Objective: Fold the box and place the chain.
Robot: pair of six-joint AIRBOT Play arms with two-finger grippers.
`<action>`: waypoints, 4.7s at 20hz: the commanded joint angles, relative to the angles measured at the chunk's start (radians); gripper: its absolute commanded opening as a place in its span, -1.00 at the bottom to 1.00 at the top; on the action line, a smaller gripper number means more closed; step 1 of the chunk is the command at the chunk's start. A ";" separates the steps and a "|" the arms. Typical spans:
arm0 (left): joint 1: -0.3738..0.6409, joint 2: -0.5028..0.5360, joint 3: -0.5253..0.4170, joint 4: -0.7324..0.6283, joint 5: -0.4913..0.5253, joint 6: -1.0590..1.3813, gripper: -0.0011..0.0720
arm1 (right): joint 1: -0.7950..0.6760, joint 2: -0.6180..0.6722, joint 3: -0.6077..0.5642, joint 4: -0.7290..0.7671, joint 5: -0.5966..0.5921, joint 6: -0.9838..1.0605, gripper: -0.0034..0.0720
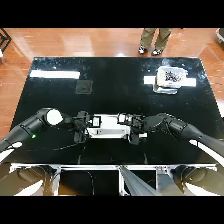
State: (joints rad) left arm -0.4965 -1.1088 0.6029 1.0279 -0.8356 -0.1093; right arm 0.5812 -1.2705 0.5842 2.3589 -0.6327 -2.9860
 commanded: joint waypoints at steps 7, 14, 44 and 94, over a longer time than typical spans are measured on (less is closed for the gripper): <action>-0.013 -0.008 -0.002 -0.054 -0.006 -0.029 -0.01 | 0.000 0.000 0.000 0.000 0.000 0.000 -0.28; -0.012 -0.008 -0.002 -0.153 -0.002 -0.029 -0.18 | 0.000 0.000 0.000 0.000 0.000 0.000 -0.28; 0.304 0.277 0.048 0.142 -0.062 -0.838 -0.92 | 0.000 0.000 0.000 0.000 0.005 0.000 -0.28; 0.209 0.036 -0.068 -0.404 -0.157 -1.235 0.60 | 0.000 0.000 0.000 0.000 0.000 0.001 -0.28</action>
State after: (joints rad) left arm -0.2344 -1.1267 0.5343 0.5632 -1.0676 -1.2182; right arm 0.5812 -1.2705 0.5842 2.3589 -0.6323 -2.9856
